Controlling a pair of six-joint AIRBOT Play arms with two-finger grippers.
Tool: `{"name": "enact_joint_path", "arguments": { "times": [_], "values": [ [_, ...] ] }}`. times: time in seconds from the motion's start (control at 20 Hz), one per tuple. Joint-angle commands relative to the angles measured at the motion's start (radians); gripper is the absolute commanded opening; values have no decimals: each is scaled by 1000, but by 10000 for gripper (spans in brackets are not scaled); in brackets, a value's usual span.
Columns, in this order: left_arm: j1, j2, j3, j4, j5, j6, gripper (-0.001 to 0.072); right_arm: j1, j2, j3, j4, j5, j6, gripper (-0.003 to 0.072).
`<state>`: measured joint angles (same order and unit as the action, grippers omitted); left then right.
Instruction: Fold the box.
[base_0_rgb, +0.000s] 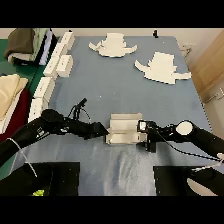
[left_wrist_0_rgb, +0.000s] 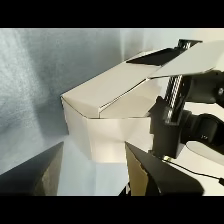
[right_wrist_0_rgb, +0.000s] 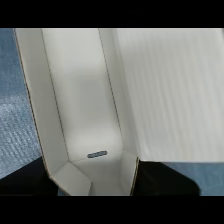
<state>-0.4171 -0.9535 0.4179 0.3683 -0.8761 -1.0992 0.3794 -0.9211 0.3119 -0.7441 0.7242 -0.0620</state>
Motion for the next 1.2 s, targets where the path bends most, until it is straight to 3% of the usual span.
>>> {"name": "enact_joint_path", "arguments": {
  "times": [0.0, 0.15, 0.35, 0.6, 0.7, 0.75, 0.8, 1.0, 1.15],
  "values": [
    [-20, -1, 1, -39, 35, 10, 589, 1, 0, 0, 0, 0, 0, 520],
    [-82, -1, 7, 55, 67, -65, 587, 1, 0, 0, 0, 0, 0, 520],
    [-213, -1, 75, 361, 137, -403, 586, 1, 0, 0, 0, 0, 0, 520],
    [-341, -24, 178, 616, 156, -686, 585, 1, 0, 0, 0, 0, 0, 520],
    [-370, -57, 212, 663, 149, -747, 579, 1, 0, 0, 0, 0, 0, 520],
    [-379, -78, 230, 670, 148, -758, 491, 1, 0, 0, 0, 0, 0, 520],
    [-388, -98, 247, 669, 146, -762, 475, 1, 0, 0, 0, 0, 0, 520],
    [-427, -161, 306, 674, 128, -814, 475, 1, 0, 0, 0, 0, 0, 520],
    [-452, -182, 341, 755, 83, -925, 475, 1, 0, 0, 0, 0, 0, 520]
  ]
}}
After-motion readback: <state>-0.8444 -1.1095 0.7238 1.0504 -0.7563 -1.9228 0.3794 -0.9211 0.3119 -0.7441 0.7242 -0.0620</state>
